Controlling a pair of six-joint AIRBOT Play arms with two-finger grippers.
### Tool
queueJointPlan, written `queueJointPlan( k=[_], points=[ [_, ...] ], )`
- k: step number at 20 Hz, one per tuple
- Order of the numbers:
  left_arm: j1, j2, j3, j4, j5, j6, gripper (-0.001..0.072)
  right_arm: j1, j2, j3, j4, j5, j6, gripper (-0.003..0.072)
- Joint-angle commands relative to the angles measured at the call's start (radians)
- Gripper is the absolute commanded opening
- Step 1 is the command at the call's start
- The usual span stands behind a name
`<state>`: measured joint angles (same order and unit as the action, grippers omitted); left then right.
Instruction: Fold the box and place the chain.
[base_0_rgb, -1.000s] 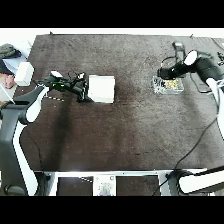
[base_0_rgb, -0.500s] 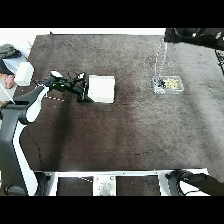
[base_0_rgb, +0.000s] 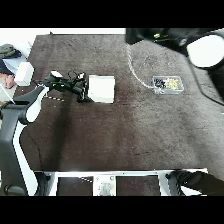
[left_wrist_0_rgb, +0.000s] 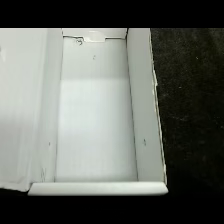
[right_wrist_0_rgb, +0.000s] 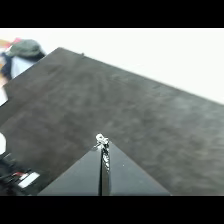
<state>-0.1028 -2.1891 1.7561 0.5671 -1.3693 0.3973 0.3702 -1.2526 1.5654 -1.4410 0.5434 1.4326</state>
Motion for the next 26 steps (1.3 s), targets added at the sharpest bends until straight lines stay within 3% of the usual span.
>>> queueJointPlan(
  k=[1,11,12,13,14,16,19,23,26],
  points=[
    [0.001,0.0,0.001,0.0,0.0,0.0,0.0415,0.069,-0.102,0.001,0.04,-0.027,0.003,-0.0012],
    [0.001,0.0,0.001,0.0,0.001,0.0,0.0415,0.117,-0.4,-0.026,0.196,0.063,-0.001,-0.001],
    [0.001,0.0,0.001,0.0,0.0,0.0,0.0415,0.115,-0.413,-0.026,0.196,0.072,0.0,0.0077],
    [0.001,0.0,0.001,0.0,0.001,0.0,0.0415,0.11,-0.414,-0.026,0.187,0.083,0.0,0.0386],
    [0.001,0.0,0.001,0.0,0.0,0.0,0.0415,0.102,-0.41,-0.026,0.162,0.099,0.0,0.0477],
    [0.001,0.0,0.001,0.0,0.0,0.0,0.0416,0.06,-0.388,-0.027,0.147,0.172,0.008,0.0373],
    [0.001,0.0,0.001,0.0,0.0,0.0,0.0415,-0.03,-0.285,-0.135,0.147,0.212,0.032,0.0372],
    [0.001,0.0,0.001,0.0,0.0,0.0,0.0415,-0.163,-0.044,-0.522,0.143,0.033,0.175,0.0371],
    [0.001,0.0,0.001,0.0,0.001,0.0,0.0415,-0.278,0.022,-0.74,0.144,-0.143,0.31,0.0373]
  ],
)
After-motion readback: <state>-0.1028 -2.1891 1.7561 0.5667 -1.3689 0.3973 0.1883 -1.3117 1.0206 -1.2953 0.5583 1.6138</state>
